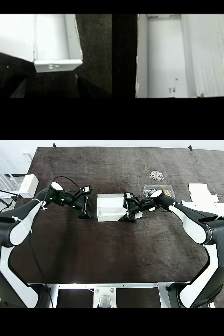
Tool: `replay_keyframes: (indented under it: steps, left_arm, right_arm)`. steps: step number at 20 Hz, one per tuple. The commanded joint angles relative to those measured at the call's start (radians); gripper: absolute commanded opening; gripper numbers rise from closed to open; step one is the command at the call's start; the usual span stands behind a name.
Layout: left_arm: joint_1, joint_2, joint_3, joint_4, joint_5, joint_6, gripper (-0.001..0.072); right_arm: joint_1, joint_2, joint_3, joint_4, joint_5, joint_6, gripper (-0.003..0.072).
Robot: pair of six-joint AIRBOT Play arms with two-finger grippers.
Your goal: Fold the box and place the chain.
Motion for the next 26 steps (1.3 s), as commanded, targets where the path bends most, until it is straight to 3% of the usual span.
replay_keyframes:
  steps: [1, 13, 26]
  left_arm:
    - [-0.019, -0.003, 0.003, -0.003, 0.003, 0.018, 0.0719]
    - [-0.043, -0.005, 0.003, -0.006, 0.004, 0.014, 0.0719]
    - [-0.043, -0.074, 0.006, -0.099, 0.055, 0.104, 0.0718]
  right_arm:
    - [-0.001, 0.000, 0.000, 0.000, 0.000, 0.000, 0.0584]
    - [-0.001, 0.000, 0.000, 0.000, 0.000, 0.000, 0.0584]
    - [-0.001, 0.000, 0.000, 0.000, 0.000, 0.000, 0.0584]
